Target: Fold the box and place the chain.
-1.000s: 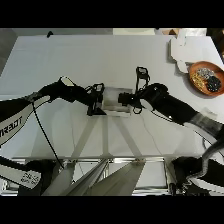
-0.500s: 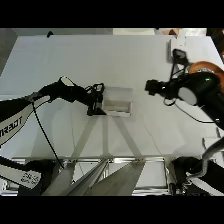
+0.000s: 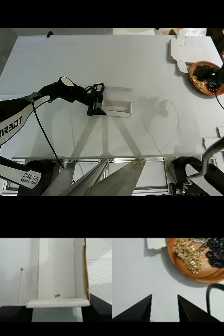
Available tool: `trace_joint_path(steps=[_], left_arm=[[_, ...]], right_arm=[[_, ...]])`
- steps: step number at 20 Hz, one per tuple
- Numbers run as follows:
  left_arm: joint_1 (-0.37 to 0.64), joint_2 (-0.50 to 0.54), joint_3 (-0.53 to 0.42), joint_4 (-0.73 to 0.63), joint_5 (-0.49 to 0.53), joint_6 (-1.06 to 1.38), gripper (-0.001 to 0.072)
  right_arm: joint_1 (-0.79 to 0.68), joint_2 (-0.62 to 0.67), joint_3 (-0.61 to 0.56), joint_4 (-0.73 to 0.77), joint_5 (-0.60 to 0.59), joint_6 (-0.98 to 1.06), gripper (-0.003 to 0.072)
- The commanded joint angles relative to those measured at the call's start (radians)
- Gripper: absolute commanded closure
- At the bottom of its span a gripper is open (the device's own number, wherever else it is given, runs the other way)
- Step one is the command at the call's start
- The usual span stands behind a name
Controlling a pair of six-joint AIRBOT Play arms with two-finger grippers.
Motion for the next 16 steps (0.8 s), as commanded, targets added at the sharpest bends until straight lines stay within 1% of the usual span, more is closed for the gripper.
trace_joint_path(steps=[1, 2, 4, 5, 6, 10, 13, 16], left_arm=[[0.0, -0.001, 0.0, 0.0, 0.0, 0.0, 0.0329], [0.0, 0.0, 0.0, 0.0, 0.0, 0.0, 0.0329], [0.0, -0.001, 0.0, 0.0, 0.0, 0.0, 0.0329], [0.0, -0.001, 0.0, 0.0, 0.0, 0.0, 0.0329], [0.0, -0.001, 0.0, 0.0, 0.0, 0.0, 0.0329], [0.0, 0.0, 0.0, 0.0, 0.0, 0.0, 0.0329], [0.0, -0.001, 0.0, 0.0, 0.0, 0.0, 0.0329], [0.0, -0.001, 0.0, 0.0, 0.0, 0.0, 0.0329]], right_arm=[[-0.152, -0.113, 0.0, 0.007, -0.154, -0.071, 0.0242], [-0.17, -0.162, 0.0, 0.008, -0.201, -0.098, 0.0239], [-0.184, -0.253, 0.002, 0.013, -0.29, -0.135, 0.0198], [-0.186, -0.296, 0.012, 0.016, -0.317, -0.137, 0.0172], [-0.186, -0.343, 0.033, 0.024, -0.328, -0.138, 0.0165], [-0.189, -0.507, 0.158, 0.076, -0.324, -0.138, 0.0165], [-0.189, -0.599, 0.257, 0.091, -0.286, -0.138, 0.0166], [-0.195, -0.662, 0.314, 0.1, -0.268, -0.126, 0.0168]])
